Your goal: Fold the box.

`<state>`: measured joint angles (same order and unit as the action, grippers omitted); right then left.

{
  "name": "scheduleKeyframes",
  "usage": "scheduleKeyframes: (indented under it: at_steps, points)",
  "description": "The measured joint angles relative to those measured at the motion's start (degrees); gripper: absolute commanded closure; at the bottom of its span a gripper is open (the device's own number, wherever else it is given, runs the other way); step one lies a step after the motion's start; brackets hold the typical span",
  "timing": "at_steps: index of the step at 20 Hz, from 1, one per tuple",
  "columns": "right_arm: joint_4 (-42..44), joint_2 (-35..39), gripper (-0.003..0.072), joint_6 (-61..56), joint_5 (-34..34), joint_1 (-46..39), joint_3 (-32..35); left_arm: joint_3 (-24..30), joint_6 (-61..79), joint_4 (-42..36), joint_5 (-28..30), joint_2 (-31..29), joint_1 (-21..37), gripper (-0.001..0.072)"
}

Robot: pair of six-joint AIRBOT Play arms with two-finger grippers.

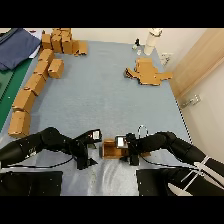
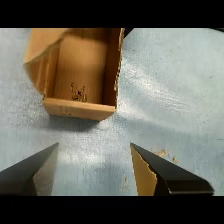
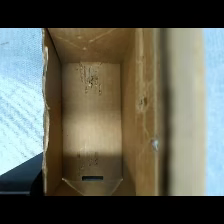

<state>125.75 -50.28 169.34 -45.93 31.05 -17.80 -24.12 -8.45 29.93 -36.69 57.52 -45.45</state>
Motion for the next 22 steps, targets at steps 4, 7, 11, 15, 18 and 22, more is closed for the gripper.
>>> scheduleKeyframes:
  at_steps: [4, 7, 11, 15, 18, 22]
  points:
    - [0.0, 0.0, 0.0109, 0.0, 0.0, 0.0, 0.0, 0.0, -2.1, -0.2, 7.3, 0.9, -3.7, 0.0012]
    - [0.0, 0.0, 0.0109, 0.0, 0.0, 0.0, 0.0, -0.4, -3.0, -0.3, 9.4, 1.9, -5.1, 0.0011]
    - [0.0, 0.0, 0.0110, 0.0, 0.0, 0.0, 0.0, -1.8, -3.3, -0.4, 10.6, 4.2, -6.6, 0.0012]
    - [0.0, 0.0, 0.0110, 0.0, 0.0, 0.0, 0.0, -3.5, -3.5, -0.5, 10.9, 7.0, -7.2, 0.0012]
    - [0.0, 0.0, 0.0110, 0.0, 0.0, 0.0, 0.0, -4.2, -3.5, -0.5, 11.4, 8.2, -7.6, 0.0011]
    - [0.0, 0.0, 0.0110, 0.0, 0.0, 0.0, 0.0, -4.5, -2.7, -0.4, 12.7, 8.8, -7.7, 0.0011]
